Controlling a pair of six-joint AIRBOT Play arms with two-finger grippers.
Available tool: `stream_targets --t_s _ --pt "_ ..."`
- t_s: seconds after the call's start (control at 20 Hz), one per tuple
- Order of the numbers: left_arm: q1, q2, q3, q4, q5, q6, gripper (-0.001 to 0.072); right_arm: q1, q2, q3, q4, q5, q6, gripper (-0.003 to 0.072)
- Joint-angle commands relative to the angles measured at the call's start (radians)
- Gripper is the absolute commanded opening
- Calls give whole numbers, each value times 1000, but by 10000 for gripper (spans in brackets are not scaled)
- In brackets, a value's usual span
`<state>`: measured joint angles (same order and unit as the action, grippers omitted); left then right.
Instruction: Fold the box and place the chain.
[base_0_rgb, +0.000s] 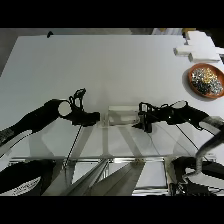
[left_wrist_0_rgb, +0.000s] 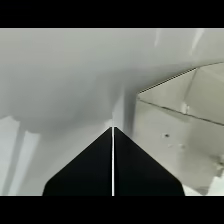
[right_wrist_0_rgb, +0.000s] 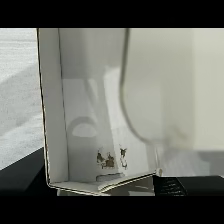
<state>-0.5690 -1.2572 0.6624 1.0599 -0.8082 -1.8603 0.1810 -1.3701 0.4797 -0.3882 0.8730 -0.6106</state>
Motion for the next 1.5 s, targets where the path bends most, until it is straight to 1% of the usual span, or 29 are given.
stream_targets --t_s 0.0,0.15,0.2,0.3,0.35,0.5,0.65,0.7,0.75,0.8,0.95,1.0,1.05,1.2,1.25,1.3,1.35,1.45 --pt "-8 8 8 -106 36 97 11 0 1 0 0 0 0 414" --pt "-8 38 27 -126 37 111 16 1 1 0 0 0 0 414" --pt "-8 43 29 -129 36 111 55 1 1 0 0 0 0 414" --pt "-9 52 29 -138 26 111 190 1 1 0 0 1 0 414" --pt "-13 62 29 -146 27 112 213 0 1 0 0 1 0 414" --pt "-29 89 38 -185 35 136 214 1 1 0 0 2 0 414" --pt "-59 84 47 -198 53 136 221 1 1 0 0 2 0 414" --pt "-66 75 48 -200 52 135 259 0 1 0 0 2 0 414" --pt "-72 64 48 -198 52 135 335 1 1 0 0 2 0 414" --pt "-78 54 48 -198 52 135 356 1 1 0 0 2 0 414" --pt "-87 47 50 -165 44 132 347 1 1 0 0 2 0 414" --pt "-81 58 50 -143 18 125 290 1 1 0 0 2 0 414" --pt "-63 78 50 -107 -18 100 193 1 1 0 0 2 0 414" --pt "14 171 50 30 -91 -11 188 1 1 0 0 2 0 414" --pt "42 194 50 74 -115 -34 142 1 1 0 0 2 0 414" --pt "66 197 47 107 -137 -52 132 1 1 0 0 2 0 414" --pt "80 185 38 111 -140 -64 133 1 1 0 0 2 0 414" --pt "82 117 26 85 -130 -61 137 1 1 0 0 2 0 414"
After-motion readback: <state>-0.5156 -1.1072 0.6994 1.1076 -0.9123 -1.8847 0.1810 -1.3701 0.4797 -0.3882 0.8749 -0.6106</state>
